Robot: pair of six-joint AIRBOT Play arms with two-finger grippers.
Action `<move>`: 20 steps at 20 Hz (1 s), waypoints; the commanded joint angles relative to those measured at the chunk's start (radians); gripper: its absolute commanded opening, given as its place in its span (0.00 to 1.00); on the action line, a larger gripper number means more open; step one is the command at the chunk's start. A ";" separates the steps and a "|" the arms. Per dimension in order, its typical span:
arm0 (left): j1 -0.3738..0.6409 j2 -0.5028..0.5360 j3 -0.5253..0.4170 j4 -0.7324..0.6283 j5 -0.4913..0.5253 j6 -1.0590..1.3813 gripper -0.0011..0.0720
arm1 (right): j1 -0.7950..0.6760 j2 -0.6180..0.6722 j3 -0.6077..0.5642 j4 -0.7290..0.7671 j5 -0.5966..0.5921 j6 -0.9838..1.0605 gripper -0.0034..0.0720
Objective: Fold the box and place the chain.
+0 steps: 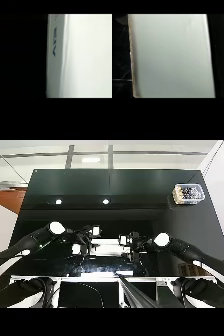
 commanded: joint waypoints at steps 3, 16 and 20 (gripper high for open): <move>0.003 0.076 0.000 0.050 -0.001 -0.048 0.65 | 0.001 0.000 0.000 0.000 0.001 0.000 0.62; 0.002 0.439 -0.002 0.389 -0.413 -0.708 0.06 | 0.001 0.000 0.000 0.000 0.001 0.000 0.62; 0.002 0.439 -0.051 0.082 -0.320 -0.678 0.06 | 0.001 0.000 0.000 0.000 0.001 0.000 0.62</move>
